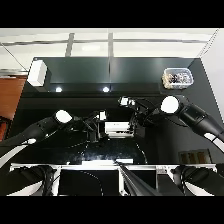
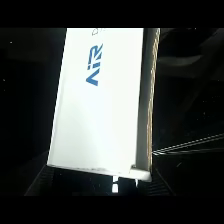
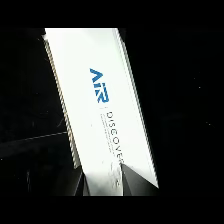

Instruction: Fold the box and place the chain.

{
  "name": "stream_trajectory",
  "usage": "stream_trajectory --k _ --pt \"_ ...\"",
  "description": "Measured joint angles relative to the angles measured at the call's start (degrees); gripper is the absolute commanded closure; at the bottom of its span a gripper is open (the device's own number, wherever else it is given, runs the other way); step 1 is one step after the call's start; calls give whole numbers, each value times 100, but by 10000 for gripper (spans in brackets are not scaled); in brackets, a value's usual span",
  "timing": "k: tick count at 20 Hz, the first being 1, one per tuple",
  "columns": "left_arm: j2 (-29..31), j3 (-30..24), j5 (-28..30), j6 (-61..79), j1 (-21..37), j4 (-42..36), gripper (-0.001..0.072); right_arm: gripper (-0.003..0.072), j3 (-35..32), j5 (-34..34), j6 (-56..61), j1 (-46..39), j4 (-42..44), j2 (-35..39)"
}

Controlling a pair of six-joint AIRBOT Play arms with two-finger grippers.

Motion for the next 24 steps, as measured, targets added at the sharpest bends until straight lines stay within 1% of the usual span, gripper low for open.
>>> stream_trajectory --k 17,18,19,23,24 --pt "0 0 -2 -7 0 0 414 404 0 26 98 0 -7 0" --pt "0 0 -2 -4 0 0 414 292 0 26 138 0 -4 0" --pt "0 0 -4 -7 0 0 414 277 -2 39 175 0 -15 0" --pt "0 0 -4 -7 0 0 414 280 0 33 267 0 -13 0" --pt "0 0 -4 -7 0 0 414 325 0 24 286 0 -17 0"
